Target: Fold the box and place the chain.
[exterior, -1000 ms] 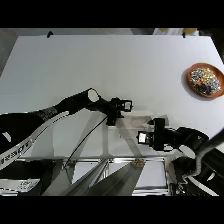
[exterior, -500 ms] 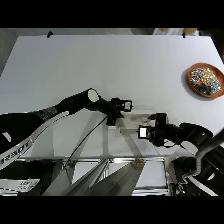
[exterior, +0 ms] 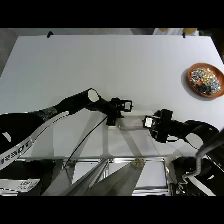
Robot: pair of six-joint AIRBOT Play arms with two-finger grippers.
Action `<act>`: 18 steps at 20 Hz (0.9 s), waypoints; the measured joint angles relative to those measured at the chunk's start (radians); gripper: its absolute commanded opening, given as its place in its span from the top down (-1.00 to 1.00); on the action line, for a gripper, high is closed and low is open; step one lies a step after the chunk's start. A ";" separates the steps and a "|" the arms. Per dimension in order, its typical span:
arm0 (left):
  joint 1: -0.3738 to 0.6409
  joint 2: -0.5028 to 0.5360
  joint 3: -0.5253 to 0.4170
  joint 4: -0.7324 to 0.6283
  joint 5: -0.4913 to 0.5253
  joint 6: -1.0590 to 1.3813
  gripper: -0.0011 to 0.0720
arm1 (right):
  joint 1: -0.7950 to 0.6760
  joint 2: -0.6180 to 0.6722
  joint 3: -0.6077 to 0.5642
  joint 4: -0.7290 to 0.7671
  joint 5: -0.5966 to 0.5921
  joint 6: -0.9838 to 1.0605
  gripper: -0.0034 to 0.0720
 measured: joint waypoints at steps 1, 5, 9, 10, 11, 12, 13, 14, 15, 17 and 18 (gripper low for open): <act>0.000 0.000 0.000 0.000 0.000 0.000 0.94 | -0.018 0.000 0.000 0.031 0.001 -0.027 -0.90; 0.000 0.000 0.000 0.000 0.000 0.000 0.94 | -0.113 -0.007 0.000 0.178 0.001 -0.182 -0.90; 0.000 0.000 0.000 0.000 0.000 0.000 0.94 | -0.175 -0.039 0.000 0.307 0.002 -0.339 -0.90; 0.000 0.000 0.000 0.000 0.000 0.000 0.94 | -0.182 -0.051 0.000 0.326 0.001 -0.369 -0.90; 0.000 0.000 0.000 0.000 0.000 0.000 0.94 | -0.190 -0.065 0.000 0.341 0.000 -0.399 -0.90; 0.000 0.000 0.000 0.000 0.000 0.000 0.94 | -0.201 -0.079 0.000 0.355 0.000 -0.427 -0.90; 0.000 0.000 0.000 0.000 0.000 0.000 0.94 | -0.217 -0.091 0.000 0.373 0.000 -0.456 -0.90; 0.000 0.000 0.000 0.000 0.000 0.000 0.94 | -0.237 -0.101 0.000 0.395 0.001 -0.488 -0.90; 0.000 0.000 0.000 0.000 0.000 0.000 0.94 | -0.257 -0.107 0.000 0.418 0.003 -0.518 -0.90; 0.000 0.000 0.000 0.000 0.000 0.000 0.94 | -0.289 -0.117 0.000 0.473 0.009 -0.586 -0.90; 0.000 0.000 0.000 0.000 0.001 0.000 0.94 | -0.299 -0.122 0.000 0.501 0.014 -0.620 -0.90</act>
